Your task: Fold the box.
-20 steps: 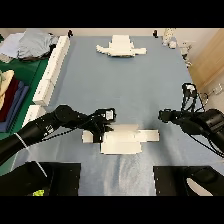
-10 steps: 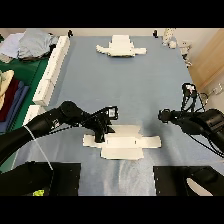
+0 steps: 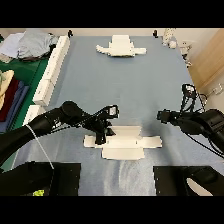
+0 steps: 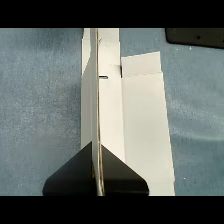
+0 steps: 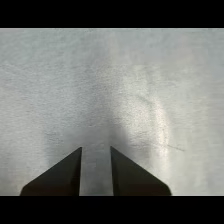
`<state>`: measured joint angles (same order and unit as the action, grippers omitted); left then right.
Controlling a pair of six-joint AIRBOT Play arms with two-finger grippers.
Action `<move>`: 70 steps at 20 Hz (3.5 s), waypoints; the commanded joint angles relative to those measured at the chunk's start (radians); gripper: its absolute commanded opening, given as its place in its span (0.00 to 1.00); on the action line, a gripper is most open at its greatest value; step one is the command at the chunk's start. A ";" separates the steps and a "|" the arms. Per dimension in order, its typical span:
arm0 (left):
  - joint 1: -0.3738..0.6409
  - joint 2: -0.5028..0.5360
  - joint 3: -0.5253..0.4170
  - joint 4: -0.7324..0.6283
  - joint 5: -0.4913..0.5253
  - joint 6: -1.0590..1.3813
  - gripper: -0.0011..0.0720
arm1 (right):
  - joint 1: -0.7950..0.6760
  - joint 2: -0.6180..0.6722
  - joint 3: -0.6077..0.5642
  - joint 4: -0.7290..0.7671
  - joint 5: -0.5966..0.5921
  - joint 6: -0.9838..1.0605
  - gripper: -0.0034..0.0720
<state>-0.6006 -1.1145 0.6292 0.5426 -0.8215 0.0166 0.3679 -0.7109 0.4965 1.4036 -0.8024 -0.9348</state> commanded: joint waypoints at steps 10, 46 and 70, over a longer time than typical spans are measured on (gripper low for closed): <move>0.000 -0.001 0.000 0.003 0.002 -0.010 0.03 | 0.135 0.082 0.000 0.517 -0.319 -0.310 0.05; -0.004 0.000 0.000 0.003 0.002 -0.010 0.03 | 1.015 -0.167 0.079 -0.408 -0.299 0.194 0.83; -0.004 0.000 0.000 0.003 0.002 -0.010 0.03 | 0.079 -0.095 -0.140 0.855 -0.043 -2.047 1.00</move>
<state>-0.6041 -1.1145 0.6296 0.5453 -0.8200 0.0067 0.5415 -0.7586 0.3607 2.0682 -0.7860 -2.6503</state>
